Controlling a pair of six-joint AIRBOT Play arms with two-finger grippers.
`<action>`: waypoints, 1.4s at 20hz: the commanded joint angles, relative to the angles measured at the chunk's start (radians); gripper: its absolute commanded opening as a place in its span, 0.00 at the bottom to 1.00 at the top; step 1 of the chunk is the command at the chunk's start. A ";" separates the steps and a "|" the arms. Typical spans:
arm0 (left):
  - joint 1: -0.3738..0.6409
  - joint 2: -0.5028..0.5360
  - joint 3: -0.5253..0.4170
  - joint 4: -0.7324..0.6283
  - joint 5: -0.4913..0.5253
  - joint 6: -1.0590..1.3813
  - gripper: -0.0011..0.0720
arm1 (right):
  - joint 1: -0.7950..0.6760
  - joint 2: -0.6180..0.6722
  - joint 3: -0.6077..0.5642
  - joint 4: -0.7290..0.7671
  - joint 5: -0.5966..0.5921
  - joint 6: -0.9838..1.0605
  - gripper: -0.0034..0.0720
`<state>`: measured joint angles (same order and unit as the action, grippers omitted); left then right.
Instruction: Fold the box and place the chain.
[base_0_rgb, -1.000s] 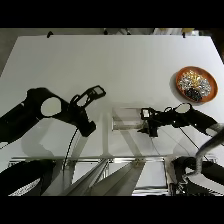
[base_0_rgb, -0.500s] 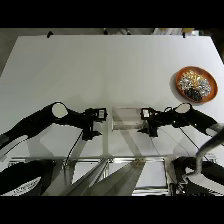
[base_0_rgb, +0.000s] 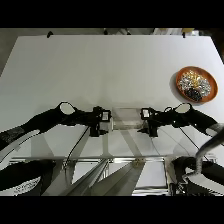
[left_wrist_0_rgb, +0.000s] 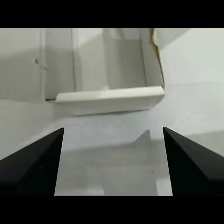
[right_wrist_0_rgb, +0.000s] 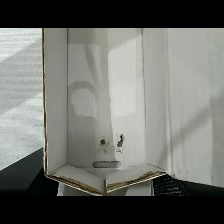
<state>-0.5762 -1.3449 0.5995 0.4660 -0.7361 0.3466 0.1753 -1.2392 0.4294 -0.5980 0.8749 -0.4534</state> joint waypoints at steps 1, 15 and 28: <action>-0.001 -0.013 0.010 -0.019 0.011 0.028 0.97 | 0.000 0.001 0.001 0.000 0.000 0.000 0.48; 0.005 -0.031 0.012 -0.007 0.044 0.042 0.97 | 0.000 0.001 0.001 0.000 0.000 0.000 0.48; 0.001 -0.086 0.058 -0.003 0.008 0.061 0.97 | 0.000 0.001 0.000 0.000 0.000 0.000 0.48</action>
